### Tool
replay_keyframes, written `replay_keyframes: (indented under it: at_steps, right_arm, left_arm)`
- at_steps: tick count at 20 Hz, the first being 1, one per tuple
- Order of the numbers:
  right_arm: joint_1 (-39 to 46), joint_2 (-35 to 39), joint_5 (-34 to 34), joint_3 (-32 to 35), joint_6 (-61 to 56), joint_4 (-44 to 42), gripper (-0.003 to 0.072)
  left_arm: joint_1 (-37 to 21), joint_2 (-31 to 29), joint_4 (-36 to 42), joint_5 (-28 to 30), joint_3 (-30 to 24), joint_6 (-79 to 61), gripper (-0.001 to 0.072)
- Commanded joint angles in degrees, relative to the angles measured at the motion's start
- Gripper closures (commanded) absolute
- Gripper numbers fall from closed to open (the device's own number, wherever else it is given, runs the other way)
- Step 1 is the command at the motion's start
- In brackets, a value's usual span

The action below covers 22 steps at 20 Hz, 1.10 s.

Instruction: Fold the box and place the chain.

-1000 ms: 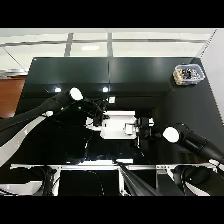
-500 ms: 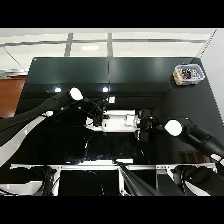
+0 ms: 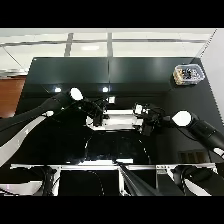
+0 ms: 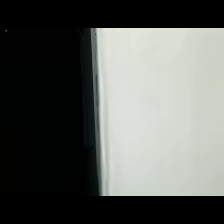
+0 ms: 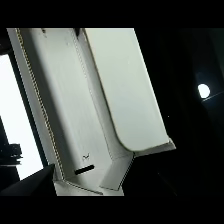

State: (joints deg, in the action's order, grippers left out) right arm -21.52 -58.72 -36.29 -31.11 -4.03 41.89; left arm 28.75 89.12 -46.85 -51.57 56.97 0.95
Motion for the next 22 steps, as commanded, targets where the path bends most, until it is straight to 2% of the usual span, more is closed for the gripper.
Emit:
replay_keyframes:
  at_steps: [1, 3, 9, 13, 15, 22]
  right_arm:
    - [1.6, -2.3, -2.5, -0.1, 7.9, -9.2, -0.0024]
    - [1.5, -4.0, -3.9, -0.1, 11.4, -11.8, -0.0024]
    - [1.5, -7.0, -6.3, 0.0, 14.6, -11.9, -0.0024]
    - [1.5, -9.6, -7.1, 0.0, 16.8, -11.3, -0.0021]
    - [1.5, -10.7, -7.0, 0.0, 18.0, -11.2, 0.0078]
    - [1.5, -13.1, -5.5, 0.0, 19.0, -8.9, 0.0077]
  left_arm:
    - [0.0, 0.1, 0.0, -0.1, 0.0, -0.1, 0.0686]
    - [0.0, 0.1, 0.0, -0.3, 0.0, -0.1, 0.0687]
    - [0.0, 0.1, 0.0, -4.1, 0.0, -0.1, 0.0686]
    - [0.0, 0.1, 0.0, -4.4, 0.0, -0.1, 0.0686]
    - [0.0, 0.1, 0.0, -4.4, 0.0, -0.1, 0.0686]
    - [0.0, 0.1, 0.0, -4.4, 0.0, -0.1, 0.0686]
